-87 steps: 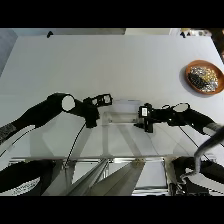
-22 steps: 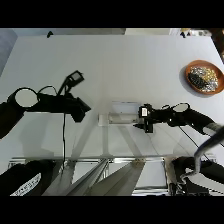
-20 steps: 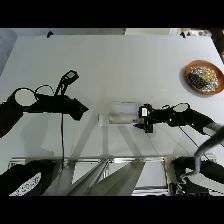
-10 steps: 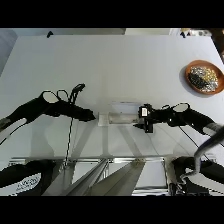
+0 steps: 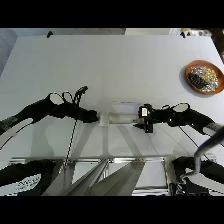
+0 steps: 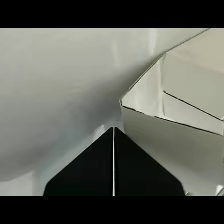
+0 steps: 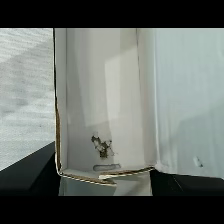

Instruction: Fold the box and place the chain.

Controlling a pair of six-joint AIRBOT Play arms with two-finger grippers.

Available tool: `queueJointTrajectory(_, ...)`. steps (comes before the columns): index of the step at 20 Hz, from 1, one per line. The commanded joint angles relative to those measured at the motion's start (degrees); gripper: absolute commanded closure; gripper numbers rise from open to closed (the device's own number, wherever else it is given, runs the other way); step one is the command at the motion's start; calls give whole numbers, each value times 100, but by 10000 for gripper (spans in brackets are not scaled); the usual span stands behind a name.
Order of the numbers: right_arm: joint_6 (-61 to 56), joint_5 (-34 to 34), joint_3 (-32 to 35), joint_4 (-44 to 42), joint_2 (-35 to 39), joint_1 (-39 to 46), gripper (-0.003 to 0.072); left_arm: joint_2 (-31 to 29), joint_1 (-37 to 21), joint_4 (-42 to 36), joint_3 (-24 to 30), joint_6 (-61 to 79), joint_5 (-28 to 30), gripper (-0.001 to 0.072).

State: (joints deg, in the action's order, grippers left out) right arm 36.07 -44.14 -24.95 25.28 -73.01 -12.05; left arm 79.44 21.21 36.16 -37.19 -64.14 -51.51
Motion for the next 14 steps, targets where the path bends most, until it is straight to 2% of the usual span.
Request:
queueJointTrajectory(1,-2,0,2,0,4,-2,369,-151,179,-236,-35,-37,13,706)
queueJointTrajectory(8,-2,0,2,-2,4,-2,369,-546,417,-485,-35,-35,55,697)
queueJointTrajectory(9,-2,0,2,-2,4,-2,369,-590,452,-490,-35,-37,81,673)
queueJointTrajectory(11,-2,-2,2,-2,4,-2,369,-686,476,-492,-35,-37,116,535)
queueJointTrajectory(12,-2,-2,2,-2,4,-2,369,-730,476,-501,-35,-39,118,491)
queueJointTrajectory(14,-2,-2,2,-2,4,-2,369,-798,496,-555,-35,-39,131,491)
